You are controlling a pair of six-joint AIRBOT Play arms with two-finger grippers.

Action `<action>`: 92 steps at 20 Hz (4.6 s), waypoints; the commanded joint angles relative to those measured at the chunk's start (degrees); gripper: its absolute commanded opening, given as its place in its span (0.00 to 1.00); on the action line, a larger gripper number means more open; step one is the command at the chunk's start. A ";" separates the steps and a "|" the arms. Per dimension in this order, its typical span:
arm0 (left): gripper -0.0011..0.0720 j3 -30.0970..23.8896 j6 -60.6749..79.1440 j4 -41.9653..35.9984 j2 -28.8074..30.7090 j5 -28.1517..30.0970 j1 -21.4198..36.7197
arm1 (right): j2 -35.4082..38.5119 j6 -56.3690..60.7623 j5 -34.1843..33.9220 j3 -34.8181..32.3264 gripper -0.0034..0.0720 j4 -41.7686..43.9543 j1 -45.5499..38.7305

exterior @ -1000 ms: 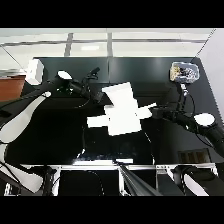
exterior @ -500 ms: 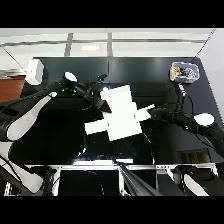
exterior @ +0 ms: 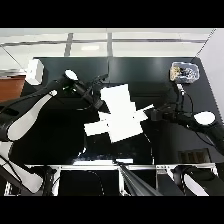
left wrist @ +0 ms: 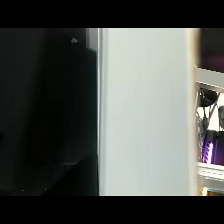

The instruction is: Fold the box and place the chain.

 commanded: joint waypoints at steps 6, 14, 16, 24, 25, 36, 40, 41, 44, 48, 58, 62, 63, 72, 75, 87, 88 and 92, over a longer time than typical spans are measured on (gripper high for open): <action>0.04 -4.17 6.14 13.49 15.37 13.16 -6.45 | 0.07 -0.02 17.59 10.78 0.85 -32.02 -1.79; 0.04 -10.45 23.78 12.33 14.49 28.70 -11.52 | 0.04 -8.37 18.34 10.60 0.85 -29.86 -1.70; 0.04 -10.45 23.89 12.61 13.49 29.86 -11.74 | 0.00 -13.92 17.00 10.58 0.85 -28.87 -1.70; 0.05 -10.05 23.87 17.62 11.32 28.22 -11.65 | -4.92 -24.90 16.55 10.58 0.84 -18.80 1.14; 0.05 -10.01 23.87 17.64 11.32 28.22 -11.65 | -6.14 -25.03 16.17 10.58 0.84 -18.82 1.97; 0.05 -10.01 23.85 17.64 11.32 28.00 -11.65 | -11.04 -36.92 15.74 10.58 0.98 -22.10 8.44; 0.05 -10.01 23.85 17.64 11.32 27.89 -11.65 | -13.27 -39.52 16.98 10.56 0.97 -22.91 10.45; 0.05 -10.01 23.85 17.64 11.32 27.76 -11.65 | -13.46 -40.22 17.73 10.58 0.97 -22.86 10.93; 0.05 -10.01 23.85 17.64 11.32 27.39 -11.65 | -11.93 -39.58 20.92 10.60 0.97 -20.06 11.26; 0.05 -10.01 23.85 17.64 11.32 27.34 -11.65 | -5.57 -35.08 23.21 10.58 0.97 -19.80 8.81; 0.05 -10.01 23.85 17.66 11.32 27.58 -11.65 | -8.74 -68.57 10.58 0.72 0.97 -2.12 5.22; 0.05 -10.01 23.85 17.66 11.32 27.56 -11.65 | -8.85 -71.49 9.42 0.72 0.97 -12.59 9.20; 0.05 -10.01 23.85 17.66 11.32 27.56 -11.65 | -8.85 -71.49 8.94 0.72 0.97 -13.18 9.66; 0.05 -10.01 23.85 17.66 11.32 27.50 -11.65 | -8.85 -71.45 9.35 0.68 0.97 -10.45 10.05; 0.05 -10.01 23.85 17.66 11.32 27.50 -11.65 | -8.87 -71.47 9.77 -0.02 0.97 -8.33 12.09; 0.05 -10.01 23.85 17.66 11.32 27.56 -11.65 | -9.94 -71.49 1.75 -1.62 0.97 -7.43 14.21; 0.05 -10.01 23.85 17.64 11.32 27.56 -11.65 | -9.97 -71.47 1.73 -1.62 0.97 -7.39 14.21; 0.05 -10.01 23.85 17.64 11.32 27.61 -11.65 | -10.64 -71.49 1.31 -1.62 0.97 -2.86 14.21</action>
